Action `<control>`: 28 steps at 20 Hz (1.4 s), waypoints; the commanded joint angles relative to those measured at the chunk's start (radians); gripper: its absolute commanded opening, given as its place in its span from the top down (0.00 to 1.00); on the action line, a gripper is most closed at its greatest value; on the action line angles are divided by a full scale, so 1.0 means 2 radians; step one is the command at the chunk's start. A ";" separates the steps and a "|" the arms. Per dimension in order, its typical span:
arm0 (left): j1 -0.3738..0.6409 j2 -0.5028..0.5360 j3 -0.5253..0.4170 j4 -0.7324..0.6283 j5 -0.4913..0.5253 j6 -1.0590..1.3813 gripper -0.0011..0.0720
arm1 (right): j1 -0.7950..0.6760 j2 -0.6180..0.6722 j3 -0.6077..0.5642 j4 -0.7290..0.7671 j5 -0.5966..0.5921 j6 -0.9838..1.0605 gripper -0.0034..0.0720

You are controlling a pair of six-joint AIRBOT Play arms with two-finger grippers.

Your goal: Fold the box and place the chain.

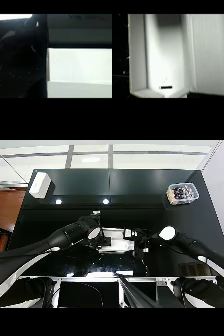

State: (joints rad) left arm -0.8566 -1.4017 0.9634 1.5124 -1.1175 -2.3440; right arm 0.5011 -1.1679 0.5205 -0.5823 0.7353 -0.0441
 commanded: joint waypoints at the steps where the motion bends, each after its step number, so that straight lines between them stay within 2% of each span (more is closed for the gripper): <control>1: 0.001 0.000 0.000 0.002 -0.001 0.007 0.95 | -0.031 0.044 0.001 -0.045 0.058 0.044 0.02; 4: 0.001 -0.001 0.000 0.003 0.002 0.007 0.95 | -0.036 0.046 0.000 -0.077 0.057 0.031 0.03; 6: 0.001 -0.004 -0.001 0.003 0.003 0.007 0.95 | -0.029 0.041 0.000 -0.070 0.053 -0.007 0.03; 10: 0.001 -0.005 -0.001 0.003 0.005 0.007 0.95 | 0.005 0.041 0.000 -0.063 -0.015 -0.037 0.03; 11: 0.001 -0.005 -0.001 0.002 0.005 0.007 0.95 | 0.008 0.039 0.000 -0.062 -0.021 -0.036 0.10; 12: 0.001 -0.005 -0.001 0.002 0.005 0.007 0.95 | 0.010 0.035 0.000 -0.060 -0.019 -0.036 0.31; 13: 0.001 -0.005 -0.001 0.002 0.004 0.007 0.95 | 0.011 0.031 0.000 -0.054 -0.018 -0.036 0.33; 14: 0.001 -0.005 -0.001 0.002 0.004 0.007 0.95 | 0.011 0.027 0.000 -0.042 -0.019 -0.036 0.42; 15: 0.001 -0.005 -0.001 0.001 0.005 0.007 0.95 | 0.011 0.024 0.000 -0.031 -0.019 -0.036 0.57; 20: 0.001 -0.005 -0.001 0.000 0.005 0.007 0.95 | 0.011 0.020 0.000 -0.021 -0.013 -0.006 0.56; 24: 0.001 -0.005 -0.001 -0.001 0.005 0.007 0.95 | 0.018 0.010 0.000 0.031 -0.015 -0.007 0.56; 28: 0.001 -0.005 -0.001 -0.002 0.005 0.007 0.95 | 0.034 -0.004 0.000 0.038 -0.022 -0.006 0.55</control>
State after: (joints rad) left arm -0.8547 -1.4105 0.9619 1.5127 -1.1114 -2.3291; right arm 0.5514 -1.1603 0.5205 -0.5354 0.6949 -0.0589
